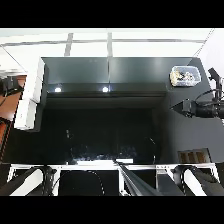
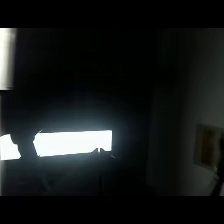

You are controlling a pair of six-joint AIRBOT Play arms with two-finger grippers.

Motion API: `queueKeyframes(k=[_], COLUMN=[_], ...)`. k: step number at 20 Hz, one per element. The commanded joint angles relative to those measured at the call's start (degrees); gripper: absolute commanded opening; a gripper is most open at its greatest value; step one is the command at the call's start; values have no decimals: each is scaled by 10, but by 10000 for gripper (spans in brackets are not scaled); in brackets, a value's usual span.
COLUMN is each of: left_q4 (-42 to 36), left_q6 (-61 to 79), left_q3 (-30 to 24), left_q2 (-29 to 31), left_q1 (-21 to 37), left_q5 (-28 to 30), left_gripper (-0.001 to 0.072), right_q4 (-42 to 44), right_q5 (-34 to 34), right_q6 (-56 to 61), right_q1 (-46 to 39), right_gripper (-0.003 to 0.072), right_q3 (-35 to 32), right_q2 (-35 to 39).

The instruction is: Fold the box and place the chain.

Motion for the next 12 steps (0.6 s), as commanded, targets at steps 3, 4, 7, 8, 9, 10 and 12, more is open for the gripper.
queueKeyframes(k=[3,4,7,8,9,10,12], left_q4=[-36,-23,2,2,5,17,29], left_q6=[12,14,19,34,57,71,73], left_q3=[-177,-243,-392,-412,-424,-427,-427], left_q2=[216,268,378,398,414,424,435], left_q1=[-119,-132,-141,-141,-140,-140,-139], left_q5=[103,145,201,205,212,219,229], left_gripper=[28,28,31,30,31,31,31], right_q4=[-43,-41,-42,-43,-51,-66,-68], right_q5=[-109,-193,-351,-369,-375,-372,-371], right_q6=[-96,-101,-161,-174,-173,-173,-173], right_q1=[42,51,73,74,74,74,74], right_gripper=[10,11,15,15,15,17,17], right_q3=[-22,-46,-111,-124,-130,-130,-130], right_q2=[57,78,94,94,94,94,94])
